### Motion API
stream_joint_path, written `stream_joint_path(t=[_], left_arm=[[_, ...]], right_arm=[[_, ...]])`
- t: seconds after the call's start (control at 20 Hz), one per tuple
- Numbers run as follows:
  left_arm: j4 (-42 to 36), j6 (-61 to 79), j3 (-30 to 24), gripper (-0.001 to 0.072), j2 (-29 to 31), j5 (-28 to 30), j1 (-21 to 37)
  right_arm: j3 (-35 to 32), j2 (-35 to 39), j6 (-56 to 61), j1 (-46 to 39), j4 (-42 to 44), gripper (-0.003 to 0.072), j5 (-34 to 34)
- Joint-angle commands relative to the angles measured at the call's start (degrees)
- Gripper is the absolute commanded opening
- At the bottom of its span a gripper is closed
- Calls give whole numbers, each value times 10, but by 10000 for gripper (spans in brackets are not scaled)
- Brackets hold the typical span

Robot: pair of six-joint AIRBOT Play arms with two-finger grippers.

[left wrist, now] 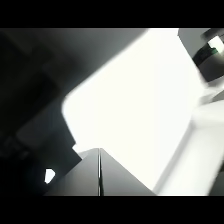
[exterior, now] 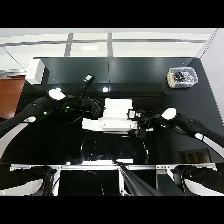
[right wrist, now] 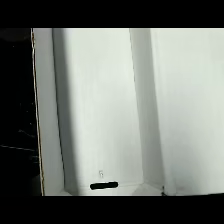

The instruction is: Fold the box and place the chain.

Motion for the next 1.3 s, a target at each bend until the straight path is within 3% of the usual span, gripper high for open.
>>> stream_joint_path(t=[0.0,0.15,0.3,0.5,0.6,0.75,0.8,0.85,0.9,0.95,1.25], left_arm=[[20,4,2,28,-32,-16,-15],[27,4,2,27,-42,-2,-14],[78,-1,25,27,9,4,7],[90,10,40,28,123,-131,84],[79,60,6,28,165,-176,113],[65,219,-69,31,172,-183,124],[78,303,-86,62,166,-177,123],[85,360,-98,304,159,-157,121],[86,407,-107,661,151,-128,117],[90,426,-110,701,141,-104,109],[92,444,-109,695,79,-80,36]], right_arm=[[0,0,0,0,0,169,0],[0,0,0,0,0,169,0],[0,0,0,0,0,170,0],[0,0,0,0,0,169,0],[0,0,0,0,0,169,0],[0,0,0,0,0,169,0],[0,0,0,0,0,169,0],[0,0,0,0,0,169,0],[0,0,0,0,0,169,0],[0,0,0,0,0,169,0],[0,0,0,0,0,169,0]])
